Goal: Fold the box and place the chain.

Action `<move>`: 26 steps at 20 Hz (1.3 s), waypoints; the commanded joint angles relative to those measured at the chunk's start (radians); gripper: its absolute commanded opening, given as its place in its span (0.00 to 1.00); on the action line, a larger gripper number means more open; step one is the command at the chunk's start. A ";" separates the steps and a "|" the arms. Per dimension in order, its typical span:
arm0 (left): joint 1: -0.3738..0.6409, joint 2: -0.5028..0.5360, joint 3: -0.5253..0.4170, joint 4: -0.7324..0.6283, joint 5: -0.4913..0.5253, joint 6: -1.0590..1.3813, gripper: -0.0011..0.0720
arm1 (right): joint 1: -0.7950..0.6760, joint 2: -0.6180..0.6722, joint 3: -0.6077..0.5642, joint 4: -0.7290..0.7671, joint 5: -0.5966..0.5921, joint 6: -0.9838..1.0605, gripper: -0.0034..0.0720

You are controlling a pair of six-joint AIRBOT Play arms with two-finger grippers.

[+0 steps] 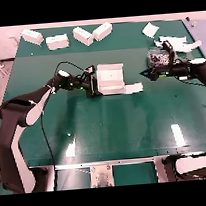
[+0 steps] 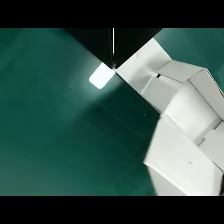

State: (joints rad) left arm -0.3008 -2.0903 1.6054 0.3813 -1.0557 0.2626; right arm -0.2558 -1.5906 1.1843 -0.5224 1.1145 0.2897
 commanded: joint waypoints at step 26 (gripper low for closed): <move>0.000 0.000 0.000 0.000 0.000 0.000 0.78 | 0.196 -0.126 -0.037 -0.184 -0.101 0.477 0.06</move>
